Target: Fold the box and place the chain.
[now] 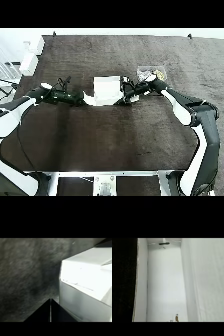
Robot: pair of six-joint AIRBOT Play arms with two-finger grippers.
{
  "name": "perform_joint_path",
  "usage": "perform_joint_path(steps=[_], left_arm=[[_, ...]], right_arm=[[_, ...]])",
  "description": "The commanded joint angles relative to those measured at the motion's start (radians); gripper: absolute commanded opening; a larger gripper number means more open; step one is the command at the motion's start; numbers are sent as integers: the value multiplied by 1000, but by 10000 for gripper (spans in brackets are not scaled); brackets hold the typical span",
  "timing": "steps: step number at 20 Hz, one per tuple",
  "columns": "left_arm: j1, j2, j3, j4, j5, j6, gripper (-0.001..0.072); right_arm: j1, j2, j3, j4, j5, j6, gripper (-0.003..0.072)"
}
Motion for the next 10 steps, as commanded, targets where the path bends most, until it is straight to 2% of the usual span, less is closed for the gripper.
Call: perform_joint_path(steps=[1, 4, 5, 6, 7, 10], left_arm=[[-7, -3, 38, -29, -37, 13, 20], [-7, -3, 50, -48, -64, 13, 22], [-7, -3, 58, -47, -73, 14, 45], [-7, -3, 63, -48, -79, 13, 209], [-7, -3, 71, -48, -87, 14, 254], [-7, -3, 84, -56, -119, 14, 256]], right_arm=[[1, 0, 0, 0, 0, 0, 456], [1, 0, 0, 0, 0, 0, 456], [1, 0, 0, 0, 0, 0, 456], [1, 0, 0, 0, 0, 0, 456], [1, 0, 0, 0, 0, 0, 456], [1, 0, 0, 0, 0, 0, 456]])
